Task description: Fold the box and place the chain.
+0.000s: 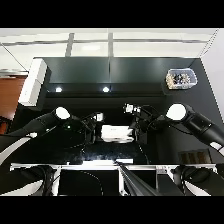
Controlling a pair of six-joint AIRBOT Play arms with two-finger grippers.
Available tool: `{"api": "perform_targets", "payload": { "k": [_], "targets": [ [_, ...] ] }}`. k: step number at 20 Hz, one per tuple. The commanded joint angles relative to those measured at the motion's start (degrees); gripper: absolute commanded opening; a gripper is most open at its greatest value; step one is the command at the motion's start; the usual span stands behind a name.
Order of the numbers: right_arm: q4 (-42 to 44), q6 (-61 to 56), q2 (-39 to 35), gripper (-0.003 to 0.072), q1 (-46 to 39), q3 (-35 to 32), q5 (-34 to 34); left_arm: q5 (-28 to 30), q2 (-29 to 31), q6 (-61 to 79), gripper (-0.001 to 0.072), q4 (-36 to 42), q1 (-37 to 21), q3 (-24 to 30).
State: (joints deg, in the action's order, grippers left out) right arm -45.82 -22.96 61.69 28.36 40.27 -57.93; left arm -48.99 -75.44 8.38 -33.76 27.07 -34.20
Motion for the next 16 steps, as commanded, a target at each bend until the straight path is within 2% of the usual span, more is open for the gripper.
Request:
{"api": "perform_targets", "payload": {
  "k": [1, 16],
  "targets": [
    [1.03, 0.02, -0.04, 0.0338, -0.07, 0.07, 0.07, -0.07, -0.04, 0.04, 0.0376, -0.07, 0.00, -0.02],
    [0.50, 0.02, 1.14, 0.0338, -0.04, 0.00, -1.77, -0.09, -0.04, 0.04, 0.0376, -0.07, 0.00, -0.02]
  ]
}}
